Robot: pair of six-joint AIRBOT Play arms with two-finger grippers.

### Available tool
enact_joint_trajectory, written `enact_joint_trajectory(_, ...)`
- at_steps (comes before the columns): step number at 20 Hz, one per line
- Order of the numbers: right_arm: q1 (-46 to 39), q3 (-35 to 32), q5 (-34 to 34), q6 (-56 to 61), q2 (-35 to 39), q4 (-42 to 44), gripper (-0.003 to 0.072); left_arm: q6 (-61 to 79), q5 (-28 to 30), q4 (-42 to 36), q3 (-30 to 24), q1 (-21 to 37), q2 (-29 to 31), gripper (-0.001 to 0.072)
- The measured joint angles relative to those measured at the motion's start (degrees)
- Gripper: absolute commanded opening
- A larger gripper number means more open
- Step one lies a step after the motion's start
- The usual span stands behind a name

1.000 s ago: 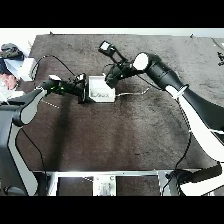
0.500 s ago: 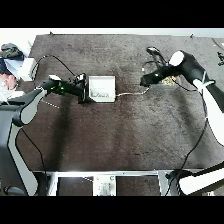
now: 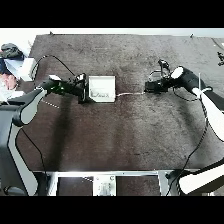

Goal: Fold the box and place the chain.

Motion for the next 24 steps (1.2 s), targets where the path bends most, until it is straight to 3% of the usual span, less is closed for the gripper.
enact_joint_trajectory(6, 3.0, 2.4, -1.5, 6.8, -3.3, -6.9, 0.0334, 0.0, 0.0, 0.0, 0.0, 0.0, 0.0, 0.0461)
enact_joint_trajectory(8, 3.5, 2.7, -1.6, 8.3, -3.9, -8.2, 0.0120, 0.0, 0.0, 0.0, 0.0, 0.0, 0.0, 0.0462)
enact_joint_trajectory(11, 3.8, 3.0, -1.9, 9.8, -4.3, -9.7, 0.0082, 0.0, 0.0, 0.0, 0.0, 0.0, 0.0, 0.0462)
enact_joint_trajectory(12, 3.8, 3.0, -2.0, 10.1, -4.4, -9.9, 0.0018, 0.0, 0.0, 0.0, 0.0, 0.0, 0.0, 0.0462)
enact_joint_trajectory(17, 5.1, 3.0, -3.5, 10.0, -2.9, -10.4, 0.0017, 0.0, 0.0, 0.0, 0.0, 0.0, 0.0, 0.0462)
enact_joint_trajectory(24, 11.0, 3.1, -5.0, 5.7, 9.0, -9.2, 0.0017, 0.0, 0.0, 0.0, 0.0, 0.0, 0.0, 0.0462)
